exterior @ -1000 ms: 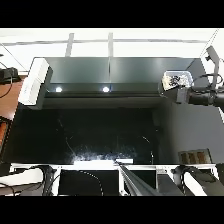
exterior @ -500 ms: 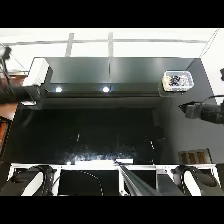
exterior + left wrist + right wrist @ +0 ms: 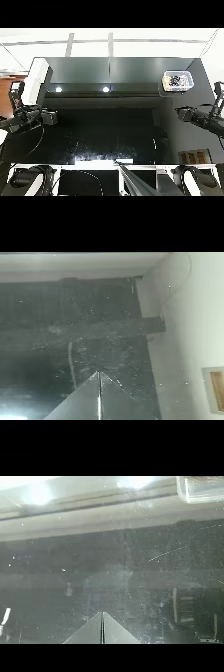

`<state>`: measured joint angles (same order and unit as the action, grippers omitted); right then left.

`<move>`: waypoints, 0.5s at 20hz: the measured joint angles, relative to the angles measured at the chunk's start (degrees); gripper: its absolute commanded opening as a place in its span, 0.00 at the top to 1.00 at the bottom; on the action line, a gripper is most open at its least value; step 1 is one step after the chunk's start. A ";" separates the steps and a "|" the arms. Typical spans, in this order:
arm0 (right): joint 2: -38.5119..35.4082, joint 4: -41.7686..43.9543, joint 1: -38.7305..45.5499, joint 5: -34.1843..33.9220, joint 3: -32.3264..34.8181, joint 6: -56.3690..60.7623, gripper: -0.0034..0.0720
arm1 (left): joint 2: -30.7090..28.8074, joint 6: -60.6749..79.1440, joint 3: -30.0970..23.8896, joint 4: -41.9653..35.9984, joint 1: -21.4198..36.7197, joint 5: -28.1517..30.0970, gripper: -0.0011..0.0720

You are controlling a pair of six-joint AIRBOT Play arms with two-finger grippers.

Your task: Fold the box and place the chain.

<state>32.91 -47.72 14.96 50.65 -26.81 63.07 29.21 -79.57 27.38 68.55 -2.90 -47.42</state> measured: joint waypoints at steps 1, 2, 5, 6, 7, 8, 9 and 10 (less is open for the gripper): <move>0.00 0.02 0.00 -0.09 0.11 -0.02 0.94 | -0.17 -0.02 -0.26 0.13 -0.04 0.17 0.95; -0.02 0.17 0.00 -0.33 0.17 -0.02 0.94 | -0.28 -0.17 -0.46 0.26 -0.13 0.33 0.95; -0.07 0.28 0.00 -0.61 0.37 -0.07 0.94 | -0.48 -0.20 -0.74 0.55 -0.20 0.52 0.95; -0.07 0.28 0.00 -0.68 0.42 -0.07 0.94 | -0.55 -0.20 -0.81 0.63 -0.20 0.52 0.95; -0.07 0.28 0.00 -0.66 0.42 -0.07 0.94 | -0.57 -0.20 -0.83 0.68 -0.20 0.57 0.95; -0.07 0.33 0.00 -0.72 0.42 -0.07 0.94 | -0.59 -0.20 -0.87 0.68 -0.20 0.59 0.95; -0.07 0.31 0.00 -0.72 0.42 -0.07 0.94 | -0.59 -0.20 -0.87 0.70 -0.20 0.61 0.95; -0.07 0.31 0.00 -0.74 0.42 -0.09 0.94 | -0.59 -0.20 -0.87 0.74 -0.20 0.70 0.95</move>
<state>32.84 -47.42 14.96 49.91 -26.39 62.98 28.62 -79.77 26.50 69.30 -3.09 -46.72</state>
